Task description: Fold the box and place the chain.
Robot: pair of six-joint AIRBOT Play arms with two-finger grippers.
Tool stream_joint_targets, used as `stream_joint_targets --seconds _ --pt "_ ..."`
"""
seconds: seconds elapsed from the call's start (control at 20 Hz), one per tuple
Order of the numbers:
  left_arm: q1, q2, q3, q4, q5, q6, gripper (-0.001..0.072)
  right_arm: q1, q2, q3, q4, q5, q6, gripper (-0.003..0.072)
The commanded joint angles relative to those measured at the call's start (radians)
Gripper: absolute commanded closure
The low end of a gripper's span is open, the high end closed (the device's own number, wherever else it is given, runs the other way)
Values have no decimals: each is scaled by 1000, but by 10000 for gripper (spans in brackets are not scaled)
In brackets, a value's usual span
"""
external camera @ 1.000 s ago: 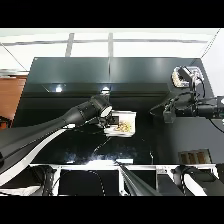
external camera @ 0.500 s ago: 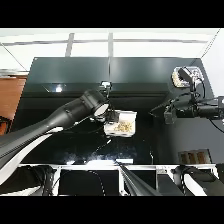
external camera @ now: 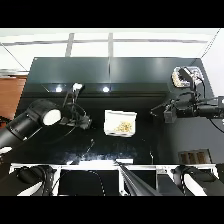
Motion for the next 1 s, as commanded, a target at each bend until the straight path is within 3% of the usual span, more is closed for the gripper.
stream_joint_targets --seconds 0.0,0.05,0.15,0.2,0.3,0.4,0.55,0.65,0.95 --pt "171 35 -221 -783 235 906 196 0 0 1 0 -22 14 393" --pt "178 15 -239 -850 236 1077 195 0 0 1 0 -24 14 393" --pt "162 -28 -240 -836 249 1290 159 0 0 1 0 -23 13 393" --pt "151 -46 -237 -835 259 1418 0 0 0 1 0 -23 13 393" --pt "135 -68 -230 -833 304 1627 -4 0 0 1 0 -23 13 393" --pt "123 -88 -203 -763 320 1661 -4 0 0 1 0 -23 14 393" --pt "120 -165 -118 -619 204 1715 -4 0 0 1 0 -23 14 393" --pt "117 -232 -67 -642 146 1828 -5 0 0 -1 1 -22 14 393" --pt "116 -361 18 -748 129 1860 -4 0 0 -5 3 -22 14 393"
